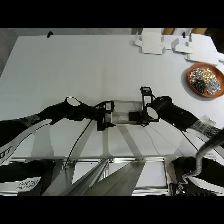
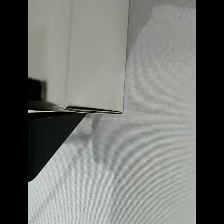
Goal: Fold the box and place the chain.
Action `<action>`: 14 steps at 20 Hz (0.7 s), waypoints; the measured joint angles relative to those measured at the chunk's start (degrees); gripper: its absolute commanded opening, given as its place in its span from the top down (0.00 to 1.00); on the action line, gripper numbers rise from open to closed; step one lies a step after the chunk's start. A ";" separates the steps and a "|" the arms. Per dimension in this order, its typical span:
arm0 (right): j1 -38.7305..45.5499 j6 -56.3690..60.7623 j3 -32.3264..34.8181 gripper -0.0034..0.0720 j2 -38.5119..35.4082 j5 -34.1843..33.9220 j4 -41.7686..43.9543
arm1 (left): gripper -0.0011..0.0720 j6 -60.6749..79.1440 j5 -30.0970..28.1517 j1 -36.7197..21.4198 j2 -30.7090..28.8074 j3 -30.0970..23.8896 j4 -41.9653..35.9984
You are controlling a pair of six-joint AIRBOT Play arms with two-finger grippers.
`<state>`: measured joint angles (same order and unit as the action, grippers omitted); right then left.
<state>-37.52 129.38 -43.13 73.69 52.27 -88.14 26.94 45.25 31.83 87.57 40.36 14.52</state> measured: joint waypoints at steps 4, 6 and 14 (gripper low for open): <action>0.00 -0.07 -0.02 0.92 0.24 -0.50 -0.04 | 0.55 -0.04 0.04 -0.02 0.00 0.02 -0.02; -0.02 -0.13 -0.02 0.89 0.28 -0.70 -0.11 | 0.55 -0.04 0.04 -0.02 0.00 0.00 0.00; 0.00 -0.42 0.02 0.92 0.39 -3.08 -0.42 | 0.55 0.02 -0.17 -0.02 0.00 0.00 0.09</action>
